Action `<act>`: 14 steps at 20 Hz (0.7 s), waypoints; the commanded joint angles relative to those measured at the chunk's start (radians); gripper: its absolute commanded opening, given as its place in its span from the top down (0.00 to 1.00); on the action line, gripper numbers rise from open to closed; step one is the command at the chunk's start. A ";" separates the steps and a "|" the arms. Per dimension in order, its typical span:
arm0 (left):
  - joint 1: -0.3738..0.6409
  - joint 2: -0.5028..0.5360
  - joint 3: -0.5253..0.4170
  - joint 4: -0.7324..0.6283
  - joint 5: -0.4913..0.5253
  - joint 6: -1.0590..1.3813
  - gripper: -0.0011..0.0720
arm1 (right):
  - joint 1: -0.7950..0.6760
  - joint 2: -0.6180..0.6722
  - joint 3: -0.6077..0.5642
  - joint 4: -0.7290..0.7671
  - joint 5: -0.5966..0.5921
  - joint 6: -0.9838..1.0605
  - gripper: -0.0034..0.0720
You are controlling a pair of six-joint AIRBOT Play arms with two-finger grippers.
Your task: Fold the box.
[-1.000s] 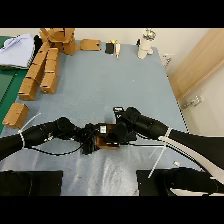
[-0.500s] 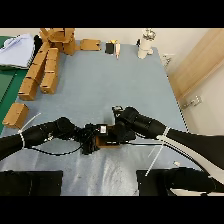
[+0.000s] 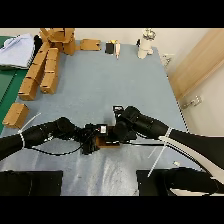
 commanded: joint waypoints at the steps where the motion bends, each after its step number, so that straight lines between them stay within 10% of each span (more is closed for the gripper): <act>1: 0.000 0.001 0.001 0.000 0.000 0.000 0.15 | 0.000 0.035 0.001 0.030 -0.003 0.002 0.55; 14: 0.000 0.001 0.001 0.000 0.000 0.000 0.15 | -0.016 0.211 0.001 0.035 -0.074 0.062 0.55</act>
